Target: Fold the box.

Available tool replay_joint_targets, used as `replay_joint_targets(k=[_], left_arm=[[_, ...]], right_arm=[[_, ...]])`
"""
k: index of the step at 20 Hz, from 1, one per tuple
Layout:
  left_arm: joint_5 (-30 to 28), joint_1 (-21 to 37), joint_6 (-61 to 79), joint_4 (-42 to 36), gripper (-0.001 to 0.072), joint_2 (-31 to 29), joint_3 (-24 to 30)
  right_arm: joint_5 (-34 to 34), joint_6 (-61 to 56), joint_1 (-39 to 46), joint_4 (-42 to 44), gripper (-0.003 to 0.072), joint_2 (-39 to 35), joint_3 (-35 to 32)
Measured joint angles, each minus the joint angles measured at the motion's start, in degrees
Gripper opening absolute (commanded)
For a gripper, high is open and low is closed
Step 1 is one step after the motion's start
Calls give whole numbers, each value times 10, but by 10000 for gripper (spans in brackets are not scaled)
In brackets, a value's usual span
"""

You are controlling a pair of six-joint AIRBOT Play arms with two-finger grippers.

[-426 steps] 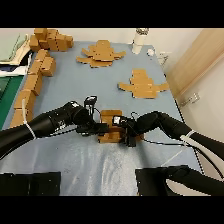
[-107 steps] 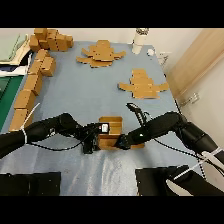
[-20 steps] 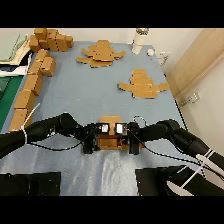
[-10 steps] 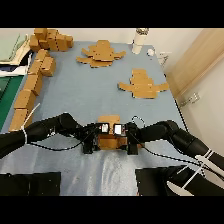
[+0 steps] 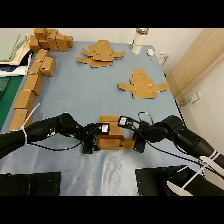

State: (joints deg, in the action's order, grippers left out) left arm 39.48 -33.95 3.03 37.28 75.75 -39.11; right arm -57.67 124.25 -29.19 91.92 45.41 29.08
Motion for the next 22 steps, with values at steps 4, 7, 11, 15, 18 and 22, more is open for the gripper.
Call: replay_joint_targets(k=[4, 7, 11, 15, 18, 22], left_arm=[[0, 0, 0, 0, 291, 0, 0], [0, 0, 0, 0, 291, 0, 0], [0, 0, -1, 0, 291, 0, 0], [0, 0, -1, 0, 292, 0, 0], [0, 0, -1, 0, 291, 0, 0], [0, 0, -1, 0, 291, 0, 0]], right_arm=[[-64, -322, 13, -179, 4, -19, 19], [-96, -474, 42, -199, 4, -17, 12], [-66, -509, 60, -81, 4, 3, -17], [-10, -486, 64, 45, 4, 21, -34], [19, -463, 64, 109, 4, 24, -38], [34, -442, 63, 167, 4, 26, -40]])
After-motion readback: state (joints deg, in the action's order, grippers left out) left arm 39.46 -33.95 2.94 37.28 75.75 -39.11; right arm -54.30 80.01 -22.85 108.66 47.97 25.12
